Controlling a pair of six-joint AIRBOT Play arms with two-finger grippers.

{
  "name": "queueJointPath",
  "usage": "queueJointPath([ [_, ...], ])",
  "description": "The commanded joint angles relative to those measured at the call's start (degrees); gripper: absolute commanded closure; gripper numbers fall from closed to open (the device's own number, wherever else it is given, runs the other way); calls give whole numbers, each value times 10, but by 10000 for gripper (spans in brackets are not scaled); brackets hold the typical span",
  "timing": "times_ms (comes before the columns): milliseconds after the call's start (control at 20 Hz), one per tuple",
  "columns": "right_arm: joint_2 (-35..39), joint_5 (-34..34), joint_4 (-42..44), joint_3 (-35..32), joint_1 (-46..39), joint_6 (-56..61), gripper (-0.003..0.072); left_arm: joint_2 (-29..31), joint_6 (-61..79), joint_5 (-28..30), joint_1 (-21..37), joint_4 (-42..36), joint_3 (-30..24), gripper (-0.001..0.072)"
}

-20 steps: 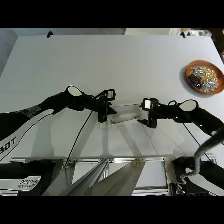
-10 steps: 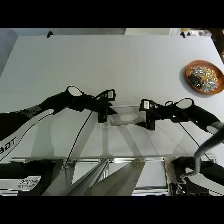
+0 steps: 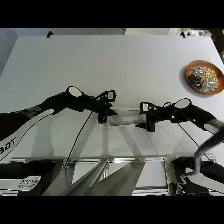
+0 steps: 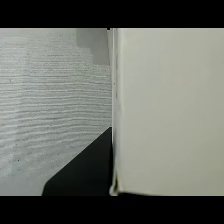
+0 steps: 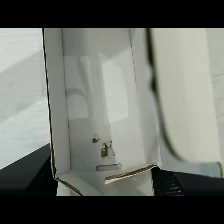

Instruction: Fold the box and place the chain.

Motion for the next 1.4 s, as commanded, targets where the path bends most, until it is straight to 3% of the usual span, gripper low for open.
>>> queueJointPath([
  [0,-5,-9,0,0,0,-11,237,0,-1,2,0,-1,0,700],
  [500,-25,-22,-1,0,1,-11,291,0,-1,2,0,-1,0,700],
  [650,-25,-22,-12,0,0,-11,416,0,-1,2,0,-1,0,700],
  [1350,-25,-7,-11,0,0,-10,411,0,-1,2,0,-1,0,700],
])
